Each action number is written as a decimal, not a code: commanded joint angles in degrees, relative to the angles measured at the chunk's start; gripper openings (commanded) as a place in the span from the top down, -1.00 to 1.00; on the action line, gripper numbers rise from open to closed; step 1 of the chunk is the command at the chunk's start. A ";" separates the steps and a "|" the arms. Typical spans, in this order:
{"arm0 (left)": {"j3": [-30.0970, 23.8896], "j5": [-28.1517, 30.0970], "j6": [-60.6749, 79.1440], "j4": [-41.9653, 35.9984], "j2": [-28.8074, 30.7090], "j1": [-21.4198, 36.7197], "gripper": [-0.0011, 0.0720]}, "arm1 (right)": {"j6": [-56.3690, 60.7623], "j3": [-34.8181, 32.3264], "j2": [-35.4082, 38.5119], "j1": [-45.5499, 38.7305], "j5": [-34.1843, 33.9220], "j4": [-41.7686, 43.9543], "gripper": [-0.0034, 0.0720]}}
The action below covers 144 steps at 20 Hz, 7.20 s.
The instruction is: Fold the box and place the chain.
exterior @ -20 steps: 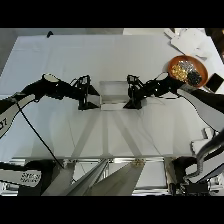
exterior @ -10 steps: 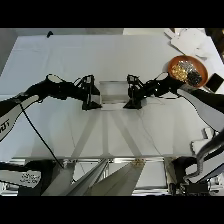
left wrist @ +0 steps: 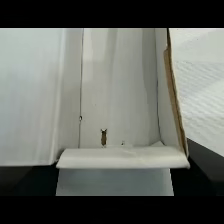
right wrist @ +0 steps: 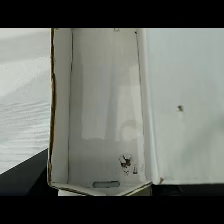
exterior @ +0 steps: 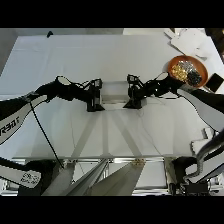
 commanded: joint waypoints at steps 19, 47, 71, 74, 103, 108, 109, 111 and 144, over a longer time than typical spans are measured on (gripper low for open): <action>0.55 1.51 -1.11 1.40 -0.79 -0.87 0.66 | 0.00 0.00 -0.02 -0.02 0.11 -0.02 -0.12; 0.55 1.49 -1.11 1.40 -0.79 -0.87 0.66 | 12.20 0.02 20.17 -6.86 9.44 -12.02 0.87; 0.55 1.51 -1.14 1.40 -0.79 -0.90 0.66 | 23.96 0.04 12.02 0.57 -12.63 5.11 0.88; 0.55 1.51 -1.11 1.40 -0.79 -0.90 0.66 | 23.93 0.04 19.71 -0.46 -11.56 -6.97 0.80; 0.55 1.51 -1.11 1.40 -0.79 -0.90 0.66 | -18.62 -13.99 15.87 -1.90 -14.97 3.21 0.08; 0.55 1.51 -1.14 1.40 -0.79 -0.90 0.66 | -18.75 -13.99 14.93 0.04 -15.02 3.02 0.55; 0.55 1.51 -1.11 1.40 -0.79 -0.90 0.66 | -18.75 -13.99 14.95 0.04 -14.97 3.13 0.78; 0.55 1.51 -1.14 1.40 -0.79 -0.90 0.66 | -18.75 -13.99 14.93 0.04 -14.99 3.10 0.87; 0.55 1.51 -1.14 1.40 -0.79 -0.90 0.66 | 46.25 -14.03 29.20 -26.29 -5.46 -18.47 0.88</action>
